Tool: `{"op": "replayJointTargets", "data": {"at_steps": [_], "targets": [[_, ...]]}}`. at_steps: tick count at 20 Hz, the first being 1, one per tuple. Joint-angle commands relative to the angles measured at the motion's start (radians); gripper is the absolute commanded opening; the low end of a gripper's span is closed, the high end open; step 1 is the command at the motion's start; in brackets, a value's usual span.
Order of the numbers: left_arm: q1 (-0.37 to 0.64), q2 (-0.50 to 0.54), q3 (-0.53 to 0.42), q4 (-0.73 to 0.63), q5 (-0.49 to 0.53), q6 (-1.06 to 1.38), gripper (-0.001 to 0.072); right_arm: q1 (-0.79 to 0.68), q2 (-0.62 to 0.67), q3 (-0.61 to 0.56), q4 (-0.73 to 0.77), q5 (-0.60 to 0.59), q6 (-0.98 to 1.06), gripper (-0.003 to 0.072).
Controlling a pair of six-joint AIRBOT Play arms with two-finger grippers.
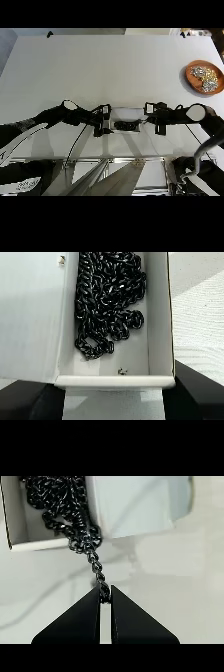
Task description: Fold the box and place the chain.
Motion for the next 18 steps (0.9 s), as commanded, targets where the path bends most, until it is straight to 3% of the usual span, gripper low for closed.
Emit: {"op": "replayJointTargets", "data": {"at_steps": [1, 5, 7, 13, 18], "targets": [[0.000, 0.001, 0.000, 0.000, 0.000, 0.000, 0.0069, 0.001, 0.144, 0.002, 0.061, -0.002, 0.036, 0.0016], [0.000, 0.001, 0.000, 0.000, 0.000, 0.000, 0.0069, 0.001, 0.248, 0.001, 0.435, -0.003, 0.031, 0.0016], [0.000, 0.001, 0.000, 0.000, 0.000, 0.000, 0.0069, 0.001, 0.246, 0.001, 0.536, -0.003, 0.032, 0.0016], [0.000, 0.001, 0.000, 0.000, 0.000, 0.000, 0.0069, 0.045, 0.222, 0.001, 0.595, 0.027, 0.037, 0.0017], [0.000, 0.001, 0.000, 0.000, 0.000, 0.000, 0.0069, 0.264, 0.070, 0.001, 0.595, -0.191, 0.114, 0.0017]]}}
